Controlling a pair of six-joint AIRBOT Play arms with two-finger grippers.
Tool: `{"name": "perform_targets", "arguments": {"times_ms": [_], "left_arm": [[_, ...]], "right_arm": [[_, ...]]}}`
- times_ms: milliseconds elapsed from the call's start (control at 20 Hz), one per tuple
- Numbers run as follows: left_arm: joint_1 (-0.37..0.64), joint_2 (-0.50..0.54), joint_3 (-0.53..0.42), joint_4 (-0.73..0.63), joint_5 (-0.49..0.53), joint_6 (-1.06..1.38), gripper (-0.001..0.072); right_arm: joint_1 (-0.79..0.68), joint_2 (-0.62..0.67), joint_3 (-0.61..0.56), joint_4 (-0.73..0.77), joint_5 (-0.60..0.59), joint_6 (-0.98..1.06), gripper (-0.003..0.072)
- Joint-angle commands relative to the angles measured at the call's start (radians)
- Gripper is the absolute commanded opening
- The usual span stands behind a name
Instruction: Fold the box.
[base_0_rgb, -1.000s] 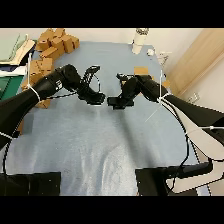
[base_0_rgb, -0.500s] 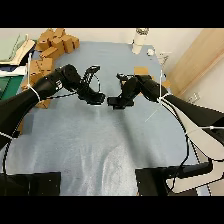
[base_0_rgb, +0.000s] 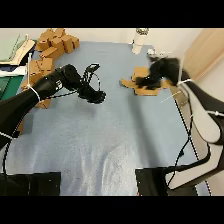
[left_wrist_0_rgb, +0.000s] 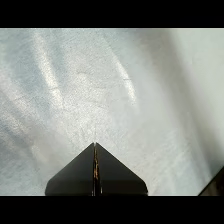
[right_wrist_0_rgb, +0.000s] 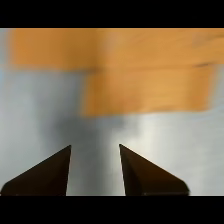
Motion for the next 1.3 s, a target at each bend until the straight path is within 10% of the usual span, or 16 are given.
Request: {"name": "perform_targets", "arguments": {"times_ms": [0,150,450,900,1250], "left_arm": [[0.001,0.000,0.000,-0.012,0.009,-0.004,0.0011],[0.001,0.000,0.000,-0.020,0.021,-0.004,0.0010],[0.001,0.000,0.000,-0.020,0.023,-0.004,0.0011],[0.001,0.000,0.000,-0.032,0.021,-0.004,0.0010],[0.002,0.000,0.001,-0.086,-0.013,-0.004,0.0011]], "right_arm": [[-0.288,-0.120,0.167,0.090,-0.007,-0.104,0.0480],[-0.451,-0.265,0.303,0.352,0.018,-0.219,0.0480],[-0.507,-0.470,0.530,0.414,0.040,-0.281,0.0481],[-0.489,-0.537,0.550,0.570,-0.048,-0.404,0.0459],[-0.488,-0.528,0.550,0.617,-0.283,-0.479,0.0005]]}}
